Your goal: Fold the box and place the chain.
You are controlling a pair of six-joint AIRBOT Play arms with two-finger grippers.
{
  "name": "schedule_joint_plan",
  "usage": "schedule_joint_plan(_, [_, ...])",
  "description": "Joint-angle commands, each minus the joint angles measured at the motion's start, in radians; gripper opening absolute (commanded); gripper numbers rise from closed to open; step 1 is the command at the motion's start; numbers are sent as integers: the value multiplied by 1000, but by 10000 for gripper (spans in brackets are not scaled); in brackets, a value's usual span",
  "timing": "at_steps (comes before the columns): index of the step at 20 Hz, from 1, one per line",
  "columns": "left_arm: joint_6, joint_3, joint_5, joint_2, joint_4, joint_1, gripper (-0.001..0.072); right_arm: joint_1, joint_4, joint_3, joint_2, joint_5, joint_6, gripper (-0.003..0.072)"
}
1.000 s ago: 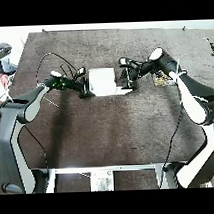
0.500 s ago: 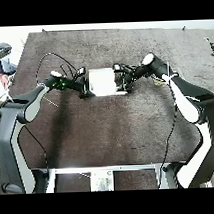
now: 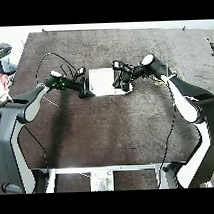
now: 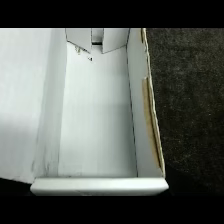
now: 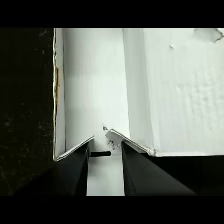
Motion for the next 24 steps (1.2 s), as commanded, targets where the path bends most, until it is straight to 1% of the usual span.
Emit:
schedule_joint_plan(1, [2,0,0,1,0,0,414,2,23,0,-14,3,-1,238])
schedule_joint_plan(8, [2,0,-1,1,0,0,414,2,48,0,-17,9,-39,238])
schedule_joint_plan(9, [2,0,-1,1,0,0,414,2,49,0,-17,11,-39,281])
schedule_joint_plan(10, [2,0,-1,1,0,0,415,2,48,0,-17,11,-39,446])
schedule_joint_plan(11, [2,0,-1,1,0,0,415,2,48,0,-17,10,-39,479])
schedule_joint_plan(15, [2,0,-1,1,0,0,415,2,48,0,-17,15,-53,479])
schedule_joint_plan(16, [2,0,-1,1,0,0,414,2,48,0,-17,15,-52,535])
schedule_joint_plan(17, [2,0,-1,1,0,0,415,2,48,0,-17,15,-52,716])
schedule_joint_plan(22, [2,0,-1,1,0,0,414,2,48,0,-16,12,-48,715])
schedule_joint_plan(23, [2,0,-1,1,0,0,415,1,48,0,-16,12,-48,696])
schedule_joint_plan(24, [2,0,-1,1,0,0,415,0,46,0,-15,13,-43,534])
